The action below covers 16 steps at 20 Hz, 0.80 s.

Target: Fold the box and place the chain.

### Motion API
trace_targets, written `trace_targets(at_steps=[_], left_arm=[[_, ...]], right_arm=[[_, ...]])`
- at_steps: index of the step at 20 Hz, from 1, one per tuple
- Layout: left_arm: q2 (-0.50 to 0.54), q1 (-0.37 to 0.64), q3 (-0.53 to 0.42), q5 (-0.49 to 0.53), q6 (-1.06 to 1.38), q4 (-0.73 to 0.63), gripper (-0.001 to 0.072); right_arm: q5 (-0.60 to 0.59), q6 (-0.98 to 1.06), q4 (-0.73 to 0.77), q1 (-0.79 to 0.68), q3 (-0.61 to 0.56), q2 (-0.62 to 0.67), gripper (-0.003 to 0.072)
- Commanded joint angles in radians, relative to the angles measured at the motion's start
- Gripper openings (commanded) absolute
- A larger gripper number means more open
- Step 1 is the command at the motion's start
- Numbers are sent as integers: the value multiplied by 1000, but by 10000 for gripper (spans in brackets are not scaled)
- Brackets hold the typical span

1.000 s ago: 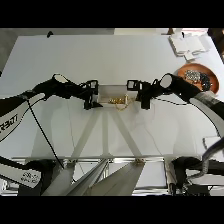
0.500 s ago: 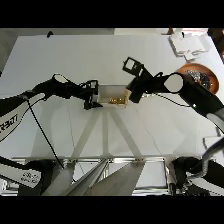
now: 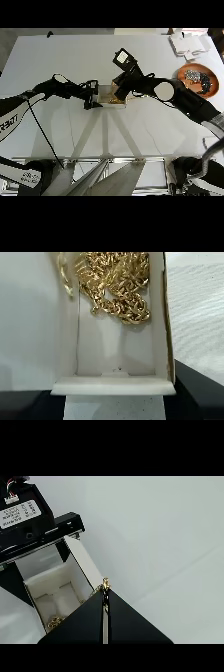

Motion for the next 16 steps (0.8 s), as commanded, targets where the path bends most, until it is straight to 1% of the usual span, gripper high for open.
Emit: trace_targets(at_steps=[1,2,3,4,7,9,11,14,16], left_arm=[[0,0,0,0,0,0,336],[0,0,0,0,0,0,336],[0,0,0,0,0,0,336],[0,0,0,0,0,0,336],[0,0,0,0,0,0,336],[0,0,0,0,0,0,336],[0,0,0,0,0,0,336],[0,0,0,0,0,0,336],[0,0,0,0,0,0,336]], right_arm=[[-13,10,-6,9,1,-19,35],[-14,10,-6,9,1,-19,185],[-14,9,-6,8,1,-17,362],[-13,5,-9,7,1,-14,407],[19,6,-108,3,1,16,406],[79,13,-109,-29,1,53,401],[154,77,-110,-92,1,82,398],[288,203,-113,-213,0,85,397],[336,314,-152,-285,0,84,397]])
